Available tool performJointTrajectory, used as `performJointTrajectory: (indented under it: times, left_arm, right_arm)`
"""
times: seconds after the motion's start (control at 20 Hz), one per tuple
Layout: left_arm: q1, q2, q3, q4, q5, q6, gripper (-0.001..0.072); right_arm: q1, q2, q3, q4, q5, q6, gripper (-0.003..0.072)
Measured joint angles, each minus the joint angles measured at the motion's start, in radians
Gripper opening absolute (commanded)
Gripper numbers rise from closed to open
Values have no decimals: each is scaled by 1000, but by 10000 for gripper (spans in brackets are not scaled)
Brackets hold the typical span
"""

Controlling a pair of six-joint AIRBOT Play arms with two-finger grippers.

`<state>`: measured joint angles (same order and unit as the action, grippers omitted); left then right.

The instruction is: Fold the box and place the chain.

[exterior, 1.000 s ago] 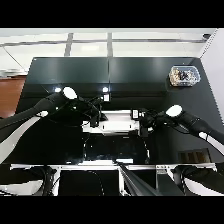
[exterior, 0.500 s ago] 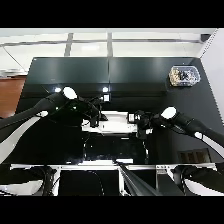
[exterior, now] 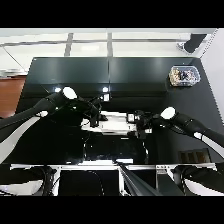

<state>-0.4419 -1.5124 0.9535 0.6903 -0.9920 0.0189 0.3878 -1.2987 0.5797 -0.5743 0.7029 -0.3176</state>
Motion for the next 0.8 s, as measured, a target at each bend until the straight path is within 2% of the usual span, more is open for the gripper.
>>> performJointTrajectory:
  times: [0.05, 0.15, 0.2, 0.35, 0.4, 0.45, 0.55, 0.65, 0.75, 0.8]
  left_arm:
    - [2, 7, 2, 8, -20, -3, 434]
    - [10, 34, 6, 50, -42, -46, 434]
    - [16, 54, 7, 89, -51, -85, 434]
    - [51, 125, 9, 211, -110, -219, 418]
    - [69, 150, 9, 243, -144, -263, 284]
    - [89, 173, 9, 263, -181, -306, 30]
    - [127, 205, 6, 263, -286, -371, 27]
    - [150, 221, -16, 207, -390, -420, 27]
    - [148, 230, -67, 118, -431, -466, 27]
    - [139, 233, -96, 70, -413, -479, 28]
  right_arm:
    - [0, 0, 0, 0, 0, 0, 531]
    - [0, 0, 0, -1, 2, 0, 318]
    - [0, 0, 0, -1, 2, 0, 298]
    - [0, 0, 0, -3, 3, 0, 299]
    - [0, 0, 0, -4, 4, 0, 299]
    - [0, 0, 0, -5, 5, 0, 299]
    - [0, 0, 0, -5, 6, 0, 300]
    - [0, 0, 0, -5, 8, -1, 300]
    - [0, 0, 0, -6, 9, -1, 300]
    - [0, 0, 0, -6, 10, -1, 300]
